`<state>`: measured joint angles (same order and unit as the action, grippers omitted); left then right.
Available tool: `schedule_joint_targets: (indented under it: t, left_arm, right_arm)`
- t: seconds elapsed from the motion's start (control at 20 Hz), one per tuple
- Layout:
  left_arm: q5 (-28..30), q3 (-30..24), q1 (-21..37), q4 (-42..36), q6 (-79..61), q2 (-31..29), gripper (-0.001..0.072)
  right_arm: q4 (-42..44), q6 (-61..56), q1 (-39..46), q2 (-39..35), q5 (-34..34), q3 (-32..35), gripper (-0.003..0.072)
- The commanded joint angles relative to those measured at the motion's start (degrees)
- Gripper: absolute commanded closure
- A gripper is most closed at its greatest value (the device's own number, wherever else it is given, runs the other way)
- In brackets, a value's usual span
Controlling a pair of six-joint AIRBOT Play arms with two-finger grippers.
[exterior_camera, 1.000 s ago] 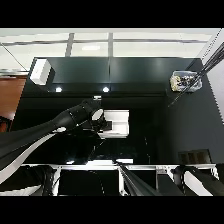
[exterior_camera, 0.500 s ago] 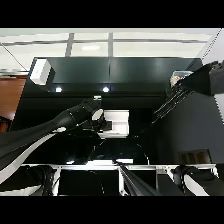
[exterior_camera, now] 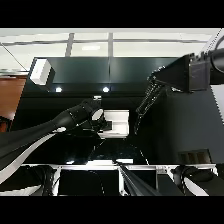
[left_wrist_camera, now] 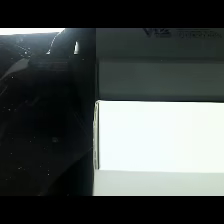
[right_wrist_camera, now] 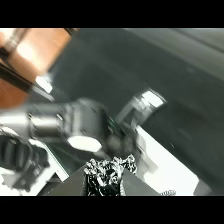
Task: Fold the box and place the chain.
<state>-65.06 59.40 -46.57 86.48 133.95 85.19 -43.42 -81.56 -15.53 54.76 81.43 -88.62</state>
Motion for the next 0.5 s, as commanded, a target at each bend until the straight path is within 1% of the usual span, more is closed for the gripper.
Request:
schedule_joint_targets:
  t: [0.0,0.3,0.45]
  left_arm:
    - [0.1,0.0,0.0,0.0,0.0,0.0,0.0681]
    - [0.1,0.0,0.0,0.0,0.0,0.0,0.0681]
    - [0.0,0.0,0.0,0.0,0.0,0.0,0.0681]
  right_arm:
    - [0.3,-1.2,-4.2,0.3,-6.3,0.0,0.0670]
    - [0.3,-1.4,-6.0,2.2,-8.9,0.0,0.0670]
    - [0.3,-1.4,-6.3,4.0,-7.5,0.3,0.0670]
